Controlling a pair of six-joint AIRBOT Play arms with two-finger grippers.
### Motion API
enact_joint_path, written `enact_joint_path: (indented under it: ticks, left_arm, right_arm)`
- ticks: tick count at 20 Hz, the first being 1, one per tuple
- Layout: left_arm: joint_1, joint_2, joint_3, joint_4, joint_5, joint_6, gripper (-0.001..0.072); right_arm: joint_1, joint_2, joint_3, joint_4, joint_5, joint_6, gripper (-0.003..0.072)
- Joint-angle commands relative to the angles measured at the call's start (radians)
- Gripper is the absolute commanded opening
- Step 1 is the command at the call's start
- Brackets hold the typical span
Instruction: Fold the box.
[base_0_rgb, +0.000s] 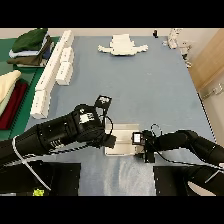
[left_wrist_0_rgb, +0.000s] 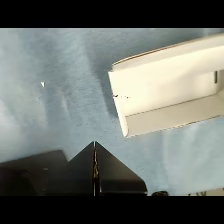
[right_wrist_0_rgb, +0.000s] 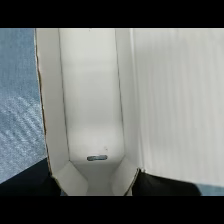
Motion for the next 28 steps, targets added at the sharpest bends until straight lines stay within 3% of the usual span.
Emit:
enact_joint_path:
  ticks: [1, 4, 6, 10, 11, 12, 15, 19, 26, 28]
  left_arm:
    - [0.001, 0.009, -0.001, 0.006, 0.023, 0.212, 0.0011]
    - [0.07, 0.07, -0.056, -0.056, 0.06, 0.457, 0.001]
    - [0.184, 0.166, -0.138, -0.101, 0.125, 0.715, 0.0008]
    - [0.454, 0.369, -0.361, -0.393, 0.233, 1.509, 0.0015]
    - [0.521, 0.396, -0.423, -0.482, 0.249, 1.659, 0.027]
    - [0.573, 0.411, -0.482, -0.55, 0.28, 1.762, 0.0685]
    - [0.645, 0.414, -0.632, -0.684, 0.41, 2.015, 0.0695]
    - [0.618, 0.411, -0.762, -0.855, 0.628, 2.272, 0.0695]
    - [0.465, 0.264, -0.792, -0.961, 0.896, 2.299, 0.0696]
    - [0.442, 0.226, -0.783, -1.0, 0.901, 2.299, 0.0696]
  right_arm:
    - [0.001, 0.0, 0.001, 0.0, 0.0, 0.0, 0.0503]
    - [0.001, 0.0, 0.001, 0.0, 0.0, 0.0, 0.0503]
    - [0.001, 0.0, 0.0, 0.0, 0.0, 0.0, 0.0503]
    - [0.001, 0.0, 0.0, 0.0, 0.0, 0.0, 0.0503]
    - [0.001, 0.0, 0.001, 0.0, 0.0, 0.0, 0.0503]
    - [0.001, 0.0, 0.001, 0.0, 0.0, 0.0, 0.0503]
    - [0.001, 0.0, 0.0, 0.0, 0.0, 0.0, 0.0503]
    - [0.001, 0.0, 0.0, 0.0, 0.0, 0.0, 0.0503]
    - [0.001, 0.0, 0.001, 0.0, 0.0, 0.0, 0.0503]
    - [0.001, 0.0, 0.0, 0.0, 0.0, 0.0, 0.0503]
